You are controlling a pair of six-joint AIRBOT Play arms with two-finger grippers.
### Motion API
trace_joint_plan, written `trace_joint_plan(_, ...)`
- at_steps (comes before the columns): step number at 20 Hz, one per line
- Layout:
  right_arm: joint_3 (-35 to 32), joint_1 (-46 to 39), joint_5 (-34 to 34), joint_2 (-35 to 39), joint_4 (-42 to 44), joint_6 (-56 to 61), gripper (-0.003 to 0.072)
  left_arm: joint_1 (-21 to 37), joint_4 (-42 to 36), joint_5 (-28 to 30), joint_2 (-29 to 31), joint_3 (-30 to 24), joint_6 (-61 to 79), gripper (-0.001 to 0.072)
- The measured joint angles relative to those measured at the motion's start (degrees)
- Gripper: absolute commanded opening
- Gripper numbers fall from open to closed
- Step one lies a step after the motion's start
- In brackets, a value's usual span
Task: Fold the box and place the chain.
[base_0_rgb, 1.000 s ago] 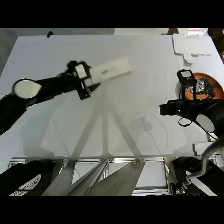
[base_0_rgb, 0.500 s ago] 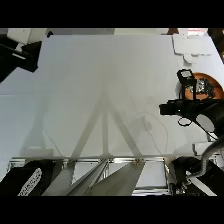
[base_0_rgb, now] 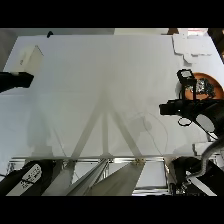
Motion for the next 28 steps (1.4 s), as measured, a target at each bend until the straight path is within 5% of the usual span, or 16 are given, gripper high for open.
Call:
trace_joint_plan(5, 0.0, 0.0, -0.07, 0.0, -0.02, 0.0, 0.0007, -0.42, 1.25, -0.57, -11.98, 0.02, 1.75, 0.0009)
trace_joint_plan(6, 0.0, -0.02, -0.07, 0.0, -0.02, 0.0, 0.0007, -0.98, 1.84, -0.31, -13.27, 0.0, 2.34, 0.0077)
trace_joint_plan(9, 0.0, 0.0, -0.07, 0.0, -0.02, 0.0, 0.0007, -2.95, 2.91, 2.47, -15.54, 0.07, 3.28, 0.0515)
trace_joint_plan(12, 0.0, -0.02, -0.07, 0.0, -0.02, 0.0, 0.0007, -4.22, 3.61, 3.61, -16.39, 0.07, 3.58, 0.0583)
trace_joint_plan(14, 0.0, -0.02, -0.04, 0.0, 0.0, 0.0, 0.0007, -4.55, 3.8, 3.37, -16.65, 0.07, 2.38, 0.07)
trace_joint_plan(21, 0.0, 0.0, -0.04, 0.0, 0.0, -0.02, 0.0007, -4.81, 5.9, -0.13, -15.19, 0.04, -0.13, 0.0699)
trace_joint_plan(28, 0.0, 0.0, -0.04, 0.0, 0.0, 0.0, 0.0007, -4.81, 6.54, -2.93, -2.56, 0.04, -1.84, 0.0697)
